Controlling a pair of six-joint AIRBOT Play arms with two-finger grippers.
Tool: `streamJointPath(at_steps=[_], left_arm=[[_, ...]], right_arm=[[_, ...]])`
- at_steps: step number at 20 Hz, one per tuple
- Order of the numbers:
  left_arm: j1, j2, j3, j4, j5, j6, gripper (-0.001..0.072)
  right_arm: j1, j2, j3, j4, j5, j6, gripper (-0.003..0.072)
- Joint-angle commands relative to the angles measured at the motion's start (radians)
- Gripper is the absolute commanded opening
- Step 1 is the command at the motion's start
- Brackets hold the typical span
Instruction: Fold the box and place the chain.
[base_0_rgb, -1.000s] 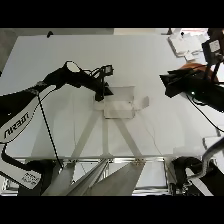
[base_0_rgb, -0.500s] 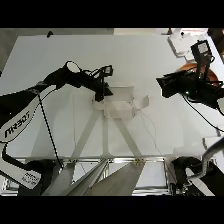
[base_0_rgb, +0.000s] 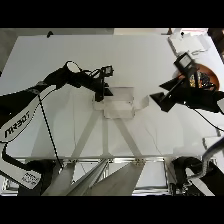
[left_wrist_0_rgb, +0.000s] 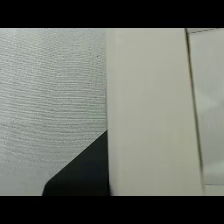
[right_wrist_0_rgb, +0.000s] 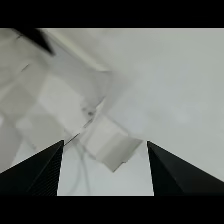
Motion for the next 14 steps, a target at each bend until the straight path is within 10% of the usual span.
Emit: streamJointPath(at_steps=[1, 7, 14], left_arm=[[0.0, -0.001, 0.0, 0.002, 0.0, 0.001, 0.0014], [0.0, -0.001, 0.0, 0.002, 0.0, 0.001, 0.0014], [0.0, -0.001, 0.0, 0.002, 0.0, 0.001, 0.0014]], right_arm=[[0.001, 0.0, 0.001, 0.098, 0.137, -0.35, 0.061], [0.001, -0.063, -0.003, 0.055, 0.188, -0.515, 0.0611], [0.071, -0.243, -0.148, 0.23, -0.016, -0.935, 0.061]])
